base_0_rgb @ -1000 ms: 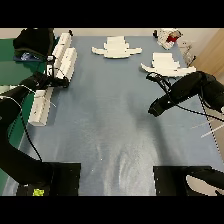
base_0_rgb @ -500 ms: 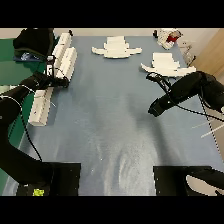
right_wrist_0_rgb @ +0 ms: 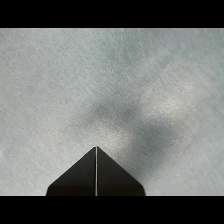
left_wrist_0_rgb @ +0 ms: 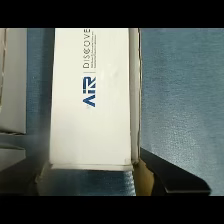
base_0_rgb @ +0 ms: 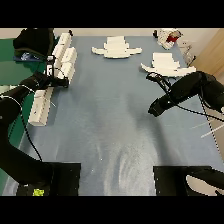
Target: Fold the box.
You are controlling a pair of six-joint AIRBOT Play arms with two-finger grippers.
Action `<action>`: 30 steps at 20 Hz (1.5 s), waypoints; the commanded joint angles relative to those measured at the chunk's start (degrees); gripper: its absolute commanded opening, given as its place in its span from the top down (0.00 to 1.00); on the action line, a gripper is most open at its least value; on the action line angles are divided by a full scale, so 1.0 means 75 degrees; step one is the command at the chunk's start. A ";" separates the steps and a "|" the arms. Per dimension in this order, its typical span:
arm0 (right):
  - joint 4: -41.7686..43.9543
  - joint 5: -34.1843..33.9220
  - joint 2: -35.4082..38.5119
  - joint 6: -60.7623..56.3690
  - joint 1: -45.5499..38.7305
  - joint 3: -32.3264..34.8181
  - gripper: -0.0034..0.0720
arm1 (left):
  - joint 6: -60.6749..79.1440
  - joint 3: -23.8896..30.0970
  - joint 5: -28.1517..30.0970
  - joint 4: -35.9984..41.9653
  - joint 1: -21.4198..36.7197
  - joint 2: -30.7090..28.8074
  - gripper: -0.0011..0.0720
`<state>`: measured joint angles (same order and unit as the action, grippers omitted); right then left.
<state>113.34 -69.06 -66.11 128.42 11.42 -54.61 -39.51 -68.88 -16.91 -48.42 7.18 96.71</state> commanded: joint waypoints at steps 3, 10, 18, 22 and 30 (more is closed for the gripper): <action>0.0003 0.0003 0.0000 0.0000 -0.0003 -0.0009 0.95 | -0.0003 -0.0006 -0.0026 -0.0003 0.0006 -0.0093 0.07; 0.0003 0.0003 0.0000 0.0000 -0.0003 -0.0009 0.95 | 0.0000 -0.0023 -0.0326 -0.0017 0.0009 -0.1061 0.03; 0.0000 0.0003 0.0000 -0.0003 -0.0003 -0.0009 0.95 | -0.0504 -0.0020 -0.3404 0.0085 -0.0064 -0.3241 0.97; 0.0000 0.0003 0.0000 0.0000 -0.0003 -0.0009 0.95 | -0.1445 0.0058 -0.5126 -0.0195 -0.0973 -0.3620 0.97; 0.0000 0.0003 -0.0003 0.0000 -0.0003 -0.0009 0.95 | -0.3920 0.1935 -0.4838 -0.1781 -0.4144 -0.3754 0.97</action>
<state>113.32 -69.04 -66.11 128.42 11.42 -54.61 -63.33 -58.81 -54.48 -59.02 -17.19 68.93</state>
